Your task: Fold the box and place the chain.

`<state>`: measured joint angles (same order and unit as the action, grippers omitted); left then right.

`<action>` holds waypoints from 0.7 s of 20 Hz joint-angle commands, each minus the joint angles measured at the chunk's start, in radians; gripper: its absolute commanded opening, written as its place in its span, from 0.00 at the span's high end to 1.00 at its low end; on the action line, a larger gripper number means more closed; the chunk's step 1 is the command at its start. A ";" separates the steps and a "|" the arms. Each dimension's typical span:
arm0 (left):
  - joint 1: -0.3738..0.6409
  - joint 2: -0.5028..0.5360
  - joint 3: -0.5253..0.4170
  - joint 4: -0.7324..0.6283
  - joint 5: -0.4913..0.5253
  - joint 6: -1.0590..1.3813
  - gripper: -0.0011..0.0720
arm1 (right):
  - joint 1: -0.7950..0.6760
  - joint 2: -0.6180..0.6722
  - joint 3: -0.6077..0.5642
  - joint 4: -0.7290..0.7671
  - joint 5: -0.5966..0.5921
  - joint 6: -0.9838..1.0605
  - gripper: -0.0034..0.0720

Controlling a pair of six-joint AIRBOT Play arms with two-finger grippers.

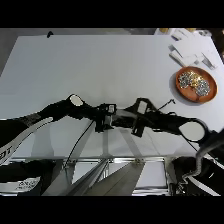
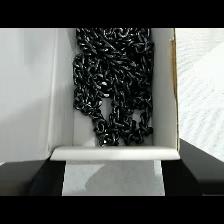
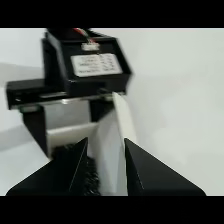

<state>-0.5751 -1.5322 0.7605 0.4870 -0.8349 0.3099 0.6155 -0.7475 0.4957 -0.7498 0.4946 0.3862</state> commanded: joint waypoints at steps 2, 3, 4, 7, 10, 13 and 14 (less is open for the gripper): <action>0.000 0.001 0.000 0.000 0.000 0.000 0.78 | -0.167 0.096 0.000 -0.236 0.186 0.061 0.67; 0.000 0.001 0.000 0.000 0.000 0.000 0.78 | -0.208 0.097 0.000 -0.315 0.264 0.061 0.68; 0.000 0.001 0.000 0.000 0.000 0.000 0.78 | -0.242 0.092 0.000 -0.388 0.337 0.061 0.76; 0.000 0.001 0.000 0.000 0.000 0.000 0.78 | -0.339 0.047 -0.029 -0.453 0.416 0.057 0.76; 0.000 0.001 0.000 0.000 0.000 0.000 0.78 | -0.370 -0.052 -0.049 -0.421 0.391 -0.032 0.69; 0.000 0.001 0.000 0.000 0.000 0.000 0.78 | -0.370 -0.166 -0.049 -0.292 0.306 -0.137 0.52; 0.000 0.001 0.000 0.000 0.000 0.000 0.78 | -0.370 -0.195 -0.049 -0.259 0.296 -0.163 0.53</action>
